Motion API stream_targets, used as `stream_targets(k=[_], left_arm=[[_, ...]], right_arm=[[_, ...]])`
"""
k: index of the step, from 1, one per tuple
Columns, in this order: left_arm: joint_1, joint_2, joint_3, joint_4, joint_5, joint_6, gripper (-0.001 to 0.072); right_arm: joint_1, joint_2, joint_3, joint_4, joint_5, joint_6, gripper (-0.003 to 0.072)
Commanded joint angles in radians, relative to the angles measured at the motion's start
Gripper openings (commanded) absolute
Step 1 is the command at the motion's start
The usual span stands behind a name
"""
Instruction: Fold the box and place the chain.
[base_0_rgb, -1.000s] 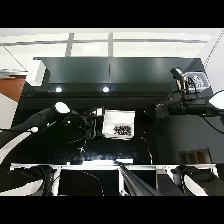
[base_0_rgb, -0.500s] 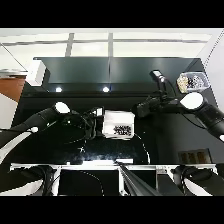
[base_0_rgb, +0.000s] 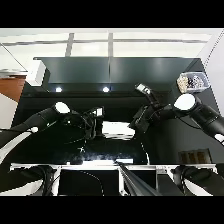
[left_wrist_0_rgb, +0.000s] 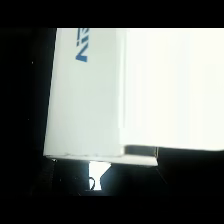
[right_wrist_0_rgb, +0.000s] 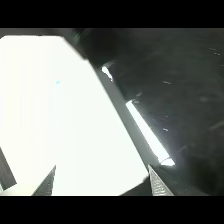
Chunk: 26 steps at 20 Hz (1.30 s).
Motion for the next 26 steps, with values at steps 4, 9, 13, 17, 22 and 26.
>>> stream_targets(k=[4,9,13,17,22,26], left_arm=[[0.000,-0.001,0.000,0.000,0.000,0.000,0.0446],[0.000,-0.001,0.000,0.000,0.000,0.000,0.0446],[0.000,-0.001,0.000,0.000,0.000,0.000,0.0446],[0.000,-0.001,0.000,0.000,0.000,0.000,0.0446],[0.000,-0.001,0.000,0.000,0.000,0.000,0.0446],[0.000,-0.001,0.000,0.000,0.000,0.000,0.0446]], right_arm=[[0.088,-0.001,0.001,-0.008,0.003,-0.189,0.0706],[0.122,-0.001,0.001,-0.058,-0.025,-0.183,0.0524],[0.122,-0.001,0.001,-0.057,-0.025,-0.182,0.0238],[0.122,-0.001,0.001,-0.057,-0.020,-0.179,0.0196],[0.122,-0.001,0.001,-0.056,-0.020,-0.154,0.0137],[0.122,-0.001,0.001,-0.052,-0.027,-0.151,0.0504]])
